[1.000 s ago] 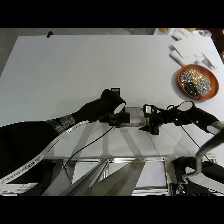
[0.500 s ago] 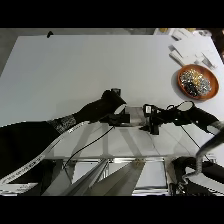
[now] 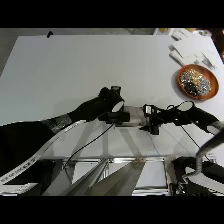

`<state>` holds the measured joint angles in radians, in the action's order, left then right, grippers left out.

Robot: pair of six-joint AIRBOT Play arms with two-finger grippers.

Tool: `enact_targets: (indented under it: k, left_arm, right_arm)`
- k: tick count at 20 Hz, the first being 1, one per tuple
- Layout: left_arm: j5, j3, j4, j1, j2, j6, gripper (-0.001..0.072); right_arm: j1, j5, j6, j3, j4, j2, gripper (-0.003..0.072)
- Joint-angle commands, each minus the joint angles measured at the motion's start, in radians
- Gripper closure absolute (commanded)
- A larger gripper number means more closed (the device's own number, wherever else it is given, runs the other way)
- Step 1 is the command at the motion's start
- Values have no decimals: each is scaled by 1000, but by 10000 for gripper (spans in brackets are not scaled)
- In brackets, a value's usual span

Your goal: Fold the box and place the chain.

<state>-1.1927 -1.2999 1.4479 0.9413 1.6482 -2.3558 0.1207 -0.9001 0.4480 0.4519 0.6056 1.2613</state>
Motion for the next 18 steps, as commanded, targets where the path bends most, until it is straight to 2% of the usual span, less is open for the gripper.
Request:
enact_targets:
  k: [1,3,5,8,9,10,11,13,14,18]
  left_arm:
    - [2,-1,-71,-45,-68,158,484]
    - [-10,-1,-127,-84,-130,271,484]
    - [-66,-1,-161,-119,-199,390,484]
    - [-236,-1,-153,-170,-299,602,463]
    - [-292,2,-153,-189,-328,732,328]
    - [-312,18,-157,-209,-358,874,249]
    - [-312,55,-166,-229,-388,1022,244]
    - [-251,171,-229,-282,-437,1336,236]
    - [-179,245,-271,-310,-453,1471,236]
    - [249,484,-496,-363,-437,1998,238]
  right_arm:
    - [0,-1,-2,1,0,0,289]
    - [0,-1,-2,1,0,0,289]
    - [0,-1,-2,1,0,0,289]
    - [0,-1,-2,1,0,0,289]
    - [0,-1,-2,1,0,0,289]
    - [0,-1,-2,1,0,0,289]
    - [0,-1,-2,1,0,0,289]
    - [0,-1,-2,1,0,0,289]
    - [0,-1,-2,1,0,0,289]
    - [0,-1,-2,1,0,0,289]
